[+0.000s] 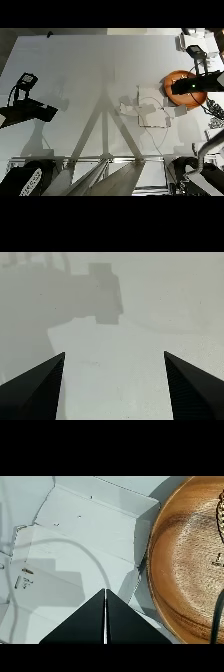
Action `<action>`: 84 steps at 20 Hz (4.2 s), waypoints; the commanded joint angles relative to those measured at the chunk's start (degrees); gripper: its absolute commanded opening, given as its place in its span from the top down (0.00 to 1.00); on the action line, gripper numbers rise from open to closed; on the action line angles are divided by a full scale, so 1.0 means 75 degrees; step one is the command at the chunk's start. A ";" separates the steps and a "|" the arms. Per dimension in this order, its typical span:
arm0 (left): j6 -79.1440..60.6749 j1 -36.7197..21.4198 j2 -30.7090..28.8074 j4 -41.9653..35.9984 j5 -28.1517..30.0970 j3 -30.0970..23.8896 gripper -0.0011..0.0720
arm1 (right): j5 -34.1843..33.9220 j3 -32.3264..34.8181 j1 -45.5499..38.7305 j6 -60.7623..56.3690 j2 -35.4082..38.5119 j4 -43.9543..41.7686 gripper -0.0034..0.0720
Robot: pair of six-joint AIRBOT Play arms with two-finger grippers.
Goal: Fold the box and place the chain.
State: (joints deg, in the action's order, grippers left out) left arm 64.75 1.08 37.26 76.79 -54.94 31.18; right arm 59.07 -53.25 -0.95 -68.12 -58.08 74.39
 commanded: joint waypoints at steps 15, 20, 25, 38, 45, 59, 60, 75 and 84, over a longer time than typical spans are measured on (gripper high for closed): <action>-0.0003 0.0003 0.0006 0.0003 0.0003 0.0009 0.03 | 0.2908 0.0026 -0.0813 -0.1746 -0.0076 0.2830 0.59; -0.0003 0.0003 0.0006 0.0003 0.0000 0.0009 0.03 | 0.3060 0.0312 -0.1288 -0.1448 -0.0699 0.1938 0.55; -0.0003 0.0003 0.0006 0.0003 0.0003 0.0009 0.03 | 0.2433 0.0312 -0.1288 -0.1457 -0.1119 0.1880 0.52; -0.0003 0.0006 0.0006 0.0003 0.0003 0.0009 0.03 | 0.1341 0.0309 -0.1285 -0.1049 -0.2384 0.1445 0.74; -0.0003 0.0003 0.0006 0.0003 0.0003 0.0009 0.03 | 0.1306 0.0309 -0.1285 0.0233 -0.2381 0.0836 0.94; 0.0000 0.0006 0.0006 0.0003 0.0003 0.0009 0.03 | -0.0425 0.3620 -0.1276 0.5569 -0.0702 -0.6630 0.95; -0.0003 0.0006 0.0006 0.0003 0.0000 0.0009 0.03 | -0.0504 0.3824 -0.1209 0.6035 -0.0702 -0.6872 0.95; -0.0286 0.0012 0.0006 -0.0758 0.0586 0.0009 0.03 | -0.2871 0.3911 0.1070 0.7262 -0.1078 -0.8553 0.95; -0.0289 0.0012 0.0009 -0.1603 0.0828 0.0009 0.04 | -0.2760 0.3908 0.1070 0.7551 -0.1480 -0.9002 0.94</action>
State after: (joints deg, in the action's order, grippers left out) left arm 62.61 1.13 37.28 66.22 -49.95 31.18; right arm 38.39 -23.97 7.01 -11.92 -68.88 7.64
